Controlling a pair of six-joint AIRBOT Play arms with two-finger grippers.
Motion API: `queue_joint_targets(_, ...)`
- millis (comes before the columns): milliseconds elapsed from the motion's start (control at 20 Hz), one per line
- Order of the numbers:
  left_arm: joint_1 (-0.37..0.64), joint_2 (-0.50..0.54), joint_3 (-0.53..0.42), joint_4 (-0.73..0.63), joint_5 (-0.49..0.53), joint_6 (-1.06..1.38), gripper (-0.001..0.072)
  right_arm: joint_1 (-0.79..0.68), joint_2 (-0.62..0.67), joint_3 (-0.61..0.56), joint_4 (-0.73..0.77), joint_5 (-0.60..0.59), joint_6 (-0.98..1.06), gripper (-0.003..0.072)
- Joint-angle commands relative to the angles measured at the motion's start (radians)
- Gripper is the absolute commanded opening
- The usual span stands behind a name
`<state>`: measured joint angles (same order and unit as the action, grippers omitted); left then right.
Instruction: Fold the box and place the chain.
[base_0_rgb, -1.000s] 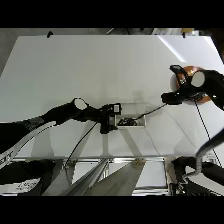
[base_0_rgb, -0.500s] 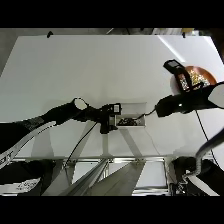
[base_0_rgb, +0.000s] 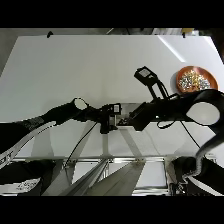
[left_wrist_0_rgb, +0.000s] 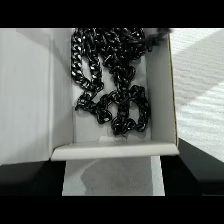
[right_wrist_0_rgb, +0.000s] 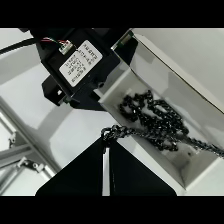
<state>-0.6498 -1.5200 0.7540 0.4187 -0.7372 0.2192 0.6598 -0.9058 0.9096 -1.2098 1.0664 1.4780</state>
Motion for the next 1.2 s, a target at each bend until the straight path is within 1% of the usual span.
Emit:
queue_joint_targets(0, 0.0, 0.0, 0.0, 0.0, 0.0, 0.0, 0.0255, 0.024, -0.086, -0.001, -0.029, -0.033, 0.018, 0.0012)
queue_joint_targets(50, 0.0, 0.001, 0.0, 0.0, 0.0, 0.0, 0.0255, 0.024, -0.114, -0.001, -0.04, -0.029, 0.019, 0.0013)
queue_joint_targets(100, 0.0, 0.001, 0.0, 0.0, 0.0, 0.0, 0.0255, 0.024, -0.134, -0.001, -0.048, -0.026, 0.019, 0.0031)
queue_joint_targets(200, 0.0, 0.001, 0.0, 0.0, 0.0, 0.0, 0.0255, 0.023, -0.15, 0.0, -0.051, -0.02, 0.018, 0.0224)
queue_joint_targets(250, 0.0, 0.001, 0.0, 0.0, 0.0, 0.0, 0.0255, 0.014, -0.148, 0.003, -0.05, -0.018, 0.017, 0.0239)
queue_joint_targets(350, 0.0, 0.001, 0.0, 0.0, 0.0, 0.0, 0.0255, -0.039, -0.137, 0.02, -0.05, 0.001, 0.018, 0.0222)
queue_joint_targets(400, 0.0, 0.001, 0.0, 0.0, 0.0, 0.0, 0.0255, -0.08, -0.131, 0.035, -0.05, 0.013, 0.017, 0.0165)
queue_joint_targets(450, 0.0, 0.0, 0.0, 0.0, 0.0, 0.0, 0.0255, -0.134, -0.124, 0.051, -0.05, 0.019, 0.016, 0.0127)
queue_joint_targets(550, 0.0, 0.0, 0.0, 0.0, 0.0, 0.0, 0.0255, -0.247, -0.119, 0.076, -0.051, 0.01, -0.006, 0.0013)
queue_joint_targets(650, 0.0, 0.001, 0.0, 0.0, 0.0, 0.0, 0.0255, -0.358, -0.121, 0.076, -0.079, -0.035, -0.021, 0.0012)
queue_joint_targets(800, 0.0, 0.0, 0.0, 0.0, 0.0, 0.0, 0.0255, -0.485, -0.15, 0.076, -0.192, -0.078, -0.02, 0.0012)
queue_joint_targets(900, 0.0, 0.0, 0.0, 0.0, 0.0, 0.0, 0.0255, -0.547, -0.2, 0.076, -0.235, -0.067, -0.019, 0.0012)
queue_joint_targets(1050, 0.0, 0.0, 0.0, 0.0, 0.0, 0.0, 0.0255, -0.599, -0.308, 0.076, -0.268, -0.012, -0.01, 0.0014)
queue_joint_targets(1100, 0.0, 0.001, 0.0, 0.0, 0.0, 0.0, 0.0255, -0.602, -0.348, 0.075, -0.28, 0.007, -0.009, 0.0069)
queue_joint_targets(1150, 0.0, 0.001, 0.0, 0.0, 0.0, 0.0, 0.0255, -0.602, -0.383, 0.075, -0.285, 0.019, -0.008, 0.0163)
